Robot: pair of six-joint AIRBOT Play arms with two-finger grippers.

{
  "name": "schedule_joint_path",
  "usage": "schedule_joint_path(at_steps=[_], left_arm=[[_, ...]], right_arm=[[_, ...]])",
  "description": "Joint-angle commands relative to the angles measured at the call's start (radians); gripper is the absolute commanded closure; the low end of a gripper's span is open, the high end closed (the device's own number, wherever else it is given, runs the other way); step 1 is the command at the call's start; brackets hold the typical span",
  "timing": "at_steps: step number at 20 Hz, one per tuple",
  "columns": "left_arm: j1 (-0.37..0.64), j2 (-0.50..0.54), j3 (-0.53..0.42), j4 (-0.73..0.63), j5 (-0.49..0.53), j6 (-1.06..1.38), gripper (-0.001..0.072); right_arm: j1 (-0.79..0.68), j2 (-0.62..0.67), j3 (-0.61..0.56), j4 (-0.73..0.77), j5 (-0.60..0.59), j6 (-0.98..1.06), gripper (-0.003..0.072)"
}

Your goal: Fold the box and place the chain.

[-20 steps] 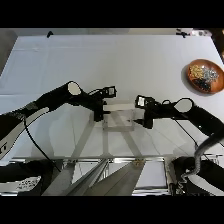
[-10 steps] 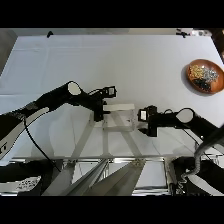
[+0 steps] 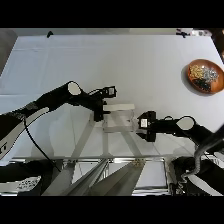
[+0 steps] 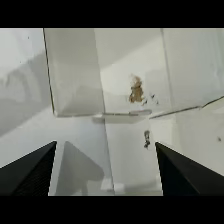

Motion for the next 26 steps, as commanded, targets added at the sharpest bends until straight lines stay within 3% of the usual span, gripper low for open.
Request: schedule_joint_path(at_steps=[1,7,11,17,26], left_arm=[[-0.001,0.001,0.001,0.000,0.000,0.000,0.0694],[-0.001,0.001,0.001,0.000,0.000,0.000,0.0694],[-0.001,0.001,0.001,0.000,0.000,0.000,0.0694],[-0.001,0.001,0.001,0.000,0.000,0.000,0.0694],[-0.001,0.001,0.001,0.000,0.000,0.000,0.0694]], right_arm=[[0.006,-0.015,0.011,0.095,0.006,-0.062,0.0011],[0.006,-0.097,0.066,0.100,0.020,-0.071,0.0011],[0.006,-0.138,0.086,0.197,0.050,-0.192,0.0016],[-0.074,-0.142,0.121,0.195,0.055,-0.193,0.0017],[-0.077,-0.150,0.121,0.203,0.049,-0.225,0.0022]])
